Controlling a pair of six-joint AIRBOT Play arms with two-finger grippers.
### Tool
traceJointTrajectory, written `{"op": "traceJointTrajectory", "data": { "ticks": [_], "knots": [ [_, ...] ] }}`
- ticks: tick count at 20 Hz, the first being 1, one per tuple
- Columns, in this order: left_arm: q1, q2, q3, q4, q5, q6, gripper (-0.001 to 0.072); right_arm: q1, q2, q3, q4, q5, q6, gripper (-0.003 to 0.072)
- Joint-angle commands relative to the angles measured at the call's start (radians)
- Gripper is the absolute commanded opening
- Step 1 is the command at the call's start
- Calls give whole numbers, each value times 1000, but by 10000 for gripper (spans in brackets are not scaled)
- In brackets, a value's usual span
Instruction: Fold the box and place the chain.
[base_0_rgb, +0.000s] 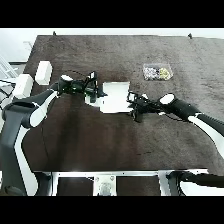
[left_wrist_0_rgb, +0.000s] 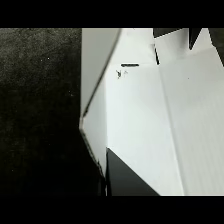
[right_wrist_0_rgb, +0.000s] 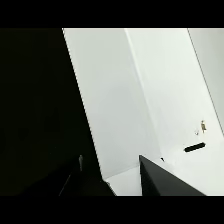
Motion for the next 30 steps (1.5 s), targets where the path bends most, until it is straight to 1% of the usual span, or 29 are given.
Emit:
{"op": "traceJointTrajectory", "data": {
  "ticks": [1, 2, 4, 6, 11, 16, 17, 18, 20, 22, 24, 28, 30],
  "knots": [
    [1, 0, 0, 1, 0, -1, 24, 6, -37, -1, 0, -45, -40, 436],
    [1, -1, 0, 0, 0, -1, 24, 8, -45, -1, 6, -55, -40, 435],
    [1, -1, 0, 1, 0, -2, 24, 14, -48, 0, 25, -111, -42, 435],
    [1, -1, 0, 1, 0, -6, 23, 13, -48, 5, 80, -147, -90, 435],
    [1, 0, 0, 1, 0, -6, 23, 11, -18, 33, 94, -147, -92, 436],
    [1, -1, 0, 1, 0, -6, 23, -15, -14, 59, 94, -147, -114, 441],
    [1, -1, 0, 1, 0, -5, 23, -18, -15, 66, 101, -147, -115, 518],
    [1, -1, 0, 1, 0, -6, 23, -21, -15, 69, 121, -147, -118, 548],
    [1, -1, 0, 1, 0, -5, 23, -20, -24, 68, 132, -147, -164, 548],
    [1, -1, 0, 1, 0, -5, 24, -20, -33, 69, 174, -147, -222, 552],
    [1, -1, 0, 1, 0, -5, 23, -24, -33, 70, 249, -147, -291, 610],
    [1, -1, 0, 1, -8, -5, 24, -48, -35, 71, 369, -143, -428, 610],
    [1, -1, 0, 1, -8, -5, 23, -55, -46, 80, 386, -106, -439, 610]
  ]
}}
